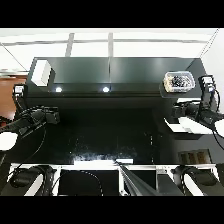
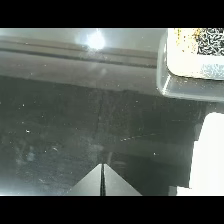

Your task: Fold the box and place the chain.

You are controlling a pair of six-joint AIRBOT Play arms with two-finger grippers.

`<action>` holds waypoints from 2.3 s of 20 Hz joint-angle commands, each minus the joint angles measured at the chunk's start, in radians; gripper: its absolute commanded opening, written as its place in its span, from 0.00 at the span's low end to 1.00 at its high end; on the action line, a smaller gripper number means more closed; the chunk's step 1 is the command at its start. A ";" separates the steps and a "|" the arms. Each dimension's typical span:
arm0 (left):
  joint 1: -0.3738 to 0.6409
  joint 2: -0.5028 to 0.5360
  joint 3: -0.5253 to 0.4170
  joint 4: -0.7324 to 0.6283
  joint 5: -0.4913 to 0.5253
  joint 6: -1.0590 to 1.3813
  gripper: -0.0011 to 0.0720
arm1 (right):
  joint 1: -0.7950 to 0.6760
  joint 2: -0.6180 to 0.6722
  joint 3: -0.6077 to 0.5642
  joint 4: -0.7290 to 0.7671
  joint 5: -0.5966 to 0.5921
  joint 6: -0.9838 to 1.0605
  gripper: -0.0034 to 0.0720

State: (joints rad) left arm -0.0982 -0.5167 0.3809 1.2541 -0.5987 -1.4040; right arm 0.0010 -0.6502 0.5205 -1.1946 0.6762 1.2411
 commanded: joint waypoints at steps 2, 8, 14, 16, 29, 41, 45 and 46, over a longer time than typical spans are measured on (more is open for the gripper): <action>0.000 -0.001 0.000 0.000 0.000 0.000 0.05 | 0.001 0.000 0.000 0.000 0.000 0.000 0.05; 0.000 -0.001 0.000 0.000 0.000 0.000 0.05 | 0.001 0.000 0.000 0.000 0.000 0.001 0.05; 0.000 -0.016 -0.001 -0.029 0.174 -0.003 0.05 | 0.001 0.000 0.000 0.001 0.000 0.001 0.05; 0.000 -0.037 -0.006 -0.086 0.277 -0.003 0.05 | 0.001 0.000 0.000 0.046 -0.077 0.000 0.05; -0.014 -0.181 0.025 -0.216 0.163 0.151 0.99 | -0.988 -0.742 0.682 -0.080 0.534 -0.016 1.00; -0.014 -0.182 0.047 -0.250 -0.063 0.180 0.99 | -0.877 -1.080 0.938 -0.140 0.804 -0.286 0.71; -0.014 -0.182 0.052 -0.249 -0.063 0.181 0.99 | -0.876 -1.083 0.938 -0.146 0.832 -0.288 0.38; -0.014 -0.182 0.052 -0.249 -0.063 0.181 0.99 | -0.877 -1.083 0.938 -0.146 0.847 -0.288 0.16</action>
State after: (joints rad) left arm -0.1123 -0.6975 0.4297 1.0088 -0.6540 -1.2247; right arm -0.8799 -1.7248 1.4555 -1.3357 1.4857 0.9722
